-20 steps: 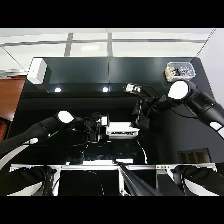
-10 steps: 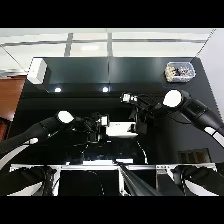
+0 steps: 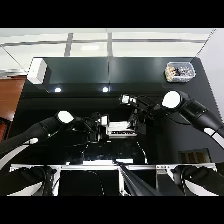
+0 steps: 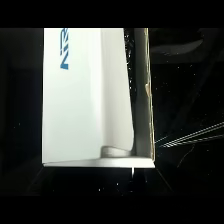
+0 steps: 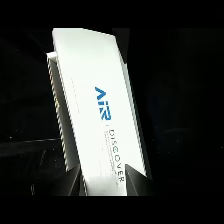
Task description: Fold the box and place the chain.
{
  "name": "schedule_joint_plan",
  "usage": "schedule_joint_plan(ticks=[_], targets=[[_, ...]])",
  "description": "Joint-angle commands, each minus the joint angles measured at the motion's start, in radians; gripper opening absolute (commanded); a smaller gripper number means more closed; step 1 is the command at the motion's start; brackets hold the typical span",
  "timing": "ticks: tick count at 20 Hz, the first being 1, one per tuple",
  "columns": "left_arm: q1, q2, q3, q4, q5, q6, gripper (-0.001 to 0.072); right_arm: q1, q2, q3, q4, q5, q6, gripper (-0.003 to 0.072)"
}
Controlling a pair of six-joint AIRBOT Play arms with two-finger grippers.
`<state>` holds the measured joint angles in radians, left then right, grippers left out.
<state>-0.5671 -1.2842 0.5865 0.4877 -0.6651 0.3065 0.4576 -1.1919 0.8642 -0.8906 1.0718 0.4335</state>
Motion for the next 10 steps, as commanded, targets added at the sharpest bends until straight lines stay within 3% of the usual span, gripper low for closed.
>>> schedule_joint_plan(ticks=[1, 10], targets=[[0.0, 0.0, 0.0, 0.001, 0.0, 0.001, 0.0336, 0.001, -0.001, -0.009, 0.004, 0.003, 0.0, 0.0307], [0.0, 0.0, 0.0, 0.001, 0.0, 0.001, 0.0335, 0.037, -0.001, -0.011, -0.003, -0.007, 0.0, 0.0306]])
